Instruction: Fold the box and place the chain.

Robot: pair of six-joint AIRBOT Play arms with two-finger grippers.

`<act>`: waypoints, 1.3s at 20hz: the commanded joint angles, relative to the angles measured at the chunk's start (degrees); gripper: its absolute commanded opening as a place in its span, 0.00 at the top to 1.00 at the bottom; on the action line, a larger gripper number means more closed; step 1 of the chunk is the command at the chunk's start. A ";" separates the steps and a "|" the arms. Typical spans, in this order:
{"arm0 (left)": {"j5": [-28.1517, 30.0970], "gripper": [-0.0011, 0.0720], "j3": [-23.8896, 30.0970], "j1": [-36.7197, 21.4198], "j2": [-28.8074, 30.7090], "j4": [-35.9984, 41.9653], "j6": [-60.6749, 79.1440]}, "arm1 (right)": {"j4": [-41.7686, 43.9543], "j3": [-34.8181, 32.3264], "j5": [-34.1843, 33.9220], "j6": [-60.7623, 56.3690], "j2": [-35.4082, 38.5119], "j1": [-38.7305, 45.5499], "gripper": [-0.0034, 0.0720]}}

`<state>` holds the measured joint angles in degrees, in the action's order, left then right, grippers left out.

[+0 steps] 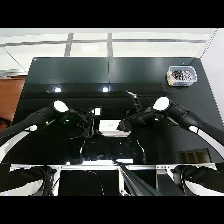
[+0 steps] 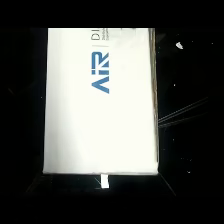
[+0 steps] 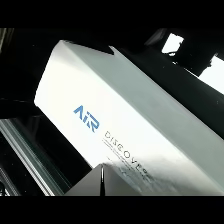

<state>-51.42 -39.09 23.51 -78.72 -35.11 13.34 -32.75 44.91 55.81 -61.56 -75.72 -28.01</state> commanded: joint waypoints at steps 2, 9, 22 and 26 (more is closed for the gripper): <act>0.04 0.44 0.00 0.02 -0.02 0.02 -0.04 | -1.64 -0.04 -1.66 -0.39 -0.92 -0.04 0.93; 0.00 0.43 0.00 0.02 0.00 0.02 -0.09 | -1.40 0.66 3.02 -0.11 0.48 1.95 0.94; 1.29 0.00 -3.85 0.00 5.55 -2.14 -6.62 | -9.53 1.40 16.68 -3.15 22.84 35.63 0.94; -5.01 0.00 -8.24 0.20 9.16 -4.70 -14.51 | -10.78 1.38 18.93 -3.10 22.84 39.43 0.94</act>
